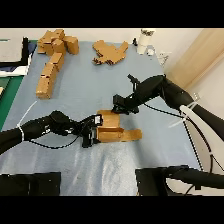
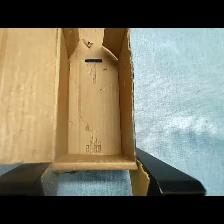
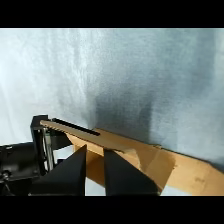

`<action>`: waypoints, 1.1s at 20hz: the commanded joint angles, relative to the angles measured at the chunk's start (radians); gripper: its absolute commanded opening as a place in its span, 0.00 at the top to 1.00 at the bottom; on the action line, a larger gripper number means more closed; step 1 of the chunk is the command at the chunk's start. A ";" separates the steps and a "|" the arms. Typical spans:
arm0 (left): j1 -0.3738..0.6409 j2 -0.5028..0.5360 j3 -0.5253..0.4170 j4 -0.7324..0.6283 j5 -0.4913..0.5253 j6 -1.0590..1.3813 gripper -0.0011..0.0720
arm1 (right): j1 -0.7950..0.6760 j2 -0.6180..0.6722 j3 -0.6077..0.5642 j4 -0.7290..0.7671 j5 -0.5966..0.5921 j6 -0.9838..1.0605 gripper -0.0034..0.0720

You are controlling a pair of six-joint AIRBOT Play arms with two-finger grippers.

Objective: Fold the box.

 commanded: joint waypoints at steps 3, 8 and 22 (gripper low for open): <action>0.000 -0.001 0.001 0.000 0.000 0.000 0.23 | -0.012 -0.119 0.041 0.008 -0.059 -0.124 0.89; 0.000 -0.001 0.001 0.000 0.000 0.000 0.23 | 0.016 -0.180 0.014 0.005 -0.049 -0.164 0.95; 0.000 -0.001 0.001 0.000 0.000 0.000 0.23 | 0.059 -0.198 -0.002 -0.006 -0.096 -0.220 0.95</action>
